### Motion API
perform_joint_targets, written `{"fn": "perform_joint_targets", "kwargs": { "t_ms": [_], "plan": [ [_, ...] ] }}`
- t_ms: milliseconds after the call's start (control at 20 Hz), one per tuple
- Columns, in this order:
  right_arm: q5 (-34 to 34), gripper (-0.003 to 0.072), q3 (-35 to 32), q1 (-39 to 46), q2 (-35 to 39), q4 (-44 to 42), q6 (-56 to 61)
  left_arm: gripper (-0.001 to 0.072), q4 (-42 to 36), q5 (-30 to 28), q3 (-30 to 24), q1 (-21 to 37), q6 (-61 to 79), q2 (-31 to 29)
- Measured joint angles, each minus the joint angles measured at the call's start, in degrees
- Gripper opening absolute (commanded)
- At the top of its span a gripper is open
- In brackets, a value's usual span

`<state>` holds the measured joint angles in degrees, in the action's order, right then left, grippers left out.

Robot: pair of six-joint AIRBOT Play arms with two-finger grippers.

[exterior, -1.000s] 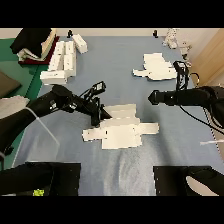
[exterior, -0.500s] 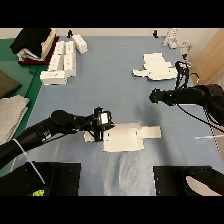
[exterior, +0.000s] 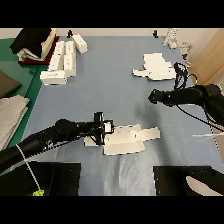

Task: Fold the box.

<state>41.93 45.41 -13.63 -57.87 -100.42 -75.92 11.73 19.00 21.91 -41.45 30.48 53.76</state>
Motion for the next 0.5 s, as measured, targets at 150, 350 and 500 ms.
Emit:
{"fn": "perform_joint_targets", "kwargs": {
  "t_ms": [150,350,500],
  "plan": [
    [0.0,0.059,0.0,0.0,0.0,-0.1,0.0,0.0012,0.0,0.3,-0.1,-0.1,0.0,0.1],
    [0.0,0.059,0.0,0.0,0.0,-0.3,0.0,0.0012,0.4,4.3,0.4,0.7,-0.4,-0.6],
    [0.1,0.059,0.0,0.0,0.0,-0.6,0.0,0.0012,0.4,9.3,0.7,2.8,-0.5,-0.2]
  ]
}}
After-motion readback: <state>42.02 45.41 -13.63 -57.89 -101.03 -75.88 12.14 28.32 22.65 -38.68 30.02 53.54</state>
